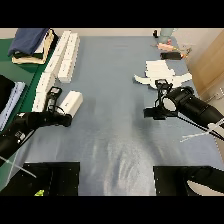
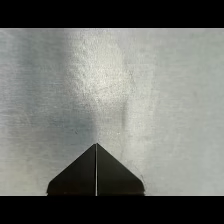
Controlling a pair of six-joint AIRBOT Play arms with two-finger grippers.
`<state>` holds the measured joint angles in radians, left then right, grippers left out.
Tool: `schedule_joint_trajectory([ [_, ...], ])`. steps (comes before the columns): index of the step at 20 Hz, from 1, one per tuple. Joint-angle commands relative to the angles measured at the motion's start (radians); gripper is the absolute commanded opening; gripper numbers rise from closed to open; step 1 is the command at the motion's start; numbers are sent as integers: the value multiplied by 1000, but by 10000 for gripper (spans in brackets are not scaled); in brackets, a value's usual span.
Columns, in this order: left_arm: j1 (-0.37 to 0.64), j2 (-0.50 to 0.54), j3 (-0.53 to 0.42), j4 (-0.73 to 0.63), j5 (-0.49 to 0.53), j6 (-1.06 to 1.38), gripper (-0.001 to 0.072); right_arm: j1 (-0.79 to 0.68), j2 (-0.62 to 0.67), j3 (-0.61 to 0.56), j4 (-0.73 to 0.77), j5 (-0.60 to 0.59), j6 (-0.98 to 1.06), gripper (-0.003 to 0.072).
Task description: Fold the box.
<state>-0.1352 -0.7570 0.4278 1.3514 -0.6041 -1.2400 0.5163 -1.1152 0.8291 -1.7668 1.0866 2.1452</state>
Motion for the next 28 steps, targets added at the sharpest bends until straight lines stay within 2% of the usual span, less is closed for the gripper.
schedule_joint_trajectory([
  [1,102,-128,58,58,106,-78,462,0,0,1,-6,-30,2,3],
  [3,101,-249,129,58,169,-81,462,0,0,1,-6,-30,2,3],
  [6,101,-429,272,58,212,-88,462,0,-1,1,-7,-30,2,3],
  [10,111,-618,469,59,227,-88,462,1,-1,1,-6,-30,2,3],
  [13,128,-707,565,59,190,-89,462,1,-1,1,-6,-30,2,3],
  [16,139,-744,591,59,188,-88,462,1,-1,1,-6,-31,2,3],
  [22,137,-745,591,59,167,-89,461,1,-1,1,-6,-39,2,3],
  [28,137,-745,591,59,196,-88,462,3,-1,1,-1,-38,2,3],
])
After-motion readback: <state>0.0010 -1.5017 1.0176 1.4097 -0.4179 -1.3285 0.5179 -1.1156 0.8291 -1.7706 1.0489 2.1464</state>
